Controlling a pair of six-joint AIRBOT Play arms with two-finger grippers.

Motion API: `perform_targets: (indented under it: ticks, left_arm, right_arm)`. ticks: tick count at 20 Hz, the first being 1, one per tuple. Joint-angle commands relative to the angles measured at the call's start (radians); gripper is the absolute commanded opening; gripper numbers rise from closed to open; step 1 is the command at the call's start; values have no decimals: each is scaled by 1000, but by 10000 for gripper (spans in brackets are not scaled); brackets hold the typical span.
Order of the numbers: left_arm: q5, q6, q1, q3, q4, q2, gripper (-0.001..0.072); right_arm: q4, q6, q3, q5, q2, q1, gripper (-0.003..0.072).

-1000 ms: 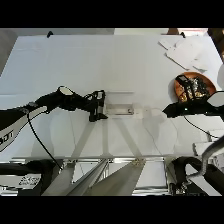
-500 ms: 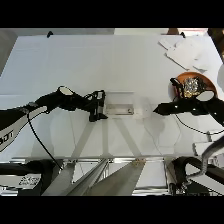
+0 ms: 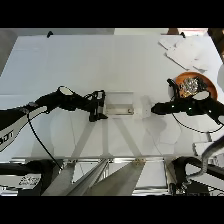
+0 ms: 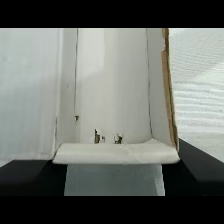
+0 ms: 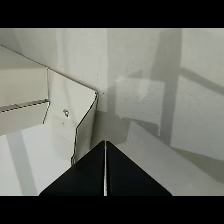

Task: Fold the box and place the chain.

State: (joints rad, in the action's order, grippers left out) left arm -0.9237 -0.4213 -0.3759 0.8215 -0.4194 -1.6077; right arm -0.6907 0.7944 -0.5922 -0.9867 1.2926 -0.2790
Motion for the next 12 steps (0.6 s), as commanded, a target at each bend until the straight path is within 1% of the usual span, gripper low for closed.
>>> perform_targets:
  ticks: [1,5,9,12]
  left_arm:
    - [0,0,0,0,0,1,291]
    - [0,0,0,0,0,1,291]
    - [0,0,0,0,0,1,291]
    - [0,0,0,0,0,1,291]
  right_arm:
    - [-14,-18,0,25,4,42,3]
    - [-8,-13,0,92,4,148,2]
    - [1,-6,0,80,4,175,2]
    - [80,-30,0,54,4,175,3]
